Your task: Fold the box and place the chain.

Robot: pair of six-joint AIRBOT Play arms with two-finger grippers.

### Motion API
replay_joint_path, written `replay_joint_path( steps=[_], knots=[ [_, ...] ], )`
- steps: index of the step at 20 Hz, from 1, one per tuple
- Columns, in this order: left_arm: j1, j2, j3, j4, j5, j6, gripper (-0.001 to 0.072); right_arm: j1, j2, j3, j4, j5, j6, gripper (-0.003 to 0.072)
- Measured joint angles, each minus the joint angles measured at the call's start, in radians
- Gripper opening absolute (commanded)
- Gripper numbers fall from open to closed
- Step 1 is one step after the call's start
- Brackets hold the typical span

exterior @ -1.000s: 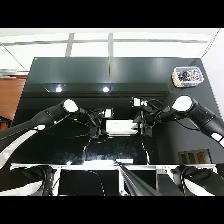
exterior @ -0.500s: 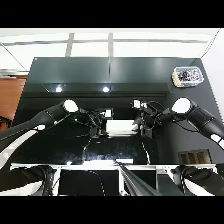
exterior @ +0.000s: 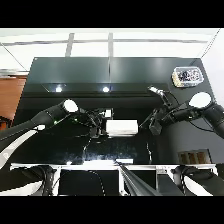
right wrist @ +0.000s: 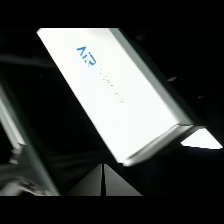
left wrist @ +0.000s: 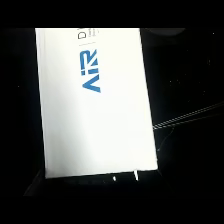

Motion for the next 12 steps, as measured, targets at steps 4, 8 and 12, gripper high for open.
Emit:
replay_joint_path(
  steps=[4,8,12],
  knots=[
    [0.000,0.000,0.000,0.000,0.000,0.000,0.0486,-0.002,-0.013,-0.095,0.214,-0.054,0.059,0.0004],
    [0.000,0.000,0.000,0.000,0.000,0.000,0.0486,0.063,-0.061,-0.125,0.311,-0.163,0.093,0.0004],
    [0.000,0.000,0.000,0.000,0.000,0.001,0.0486,0.097,-0.104,-0.133,0.341,-0.233,0.108,0.0004]
  ],
)
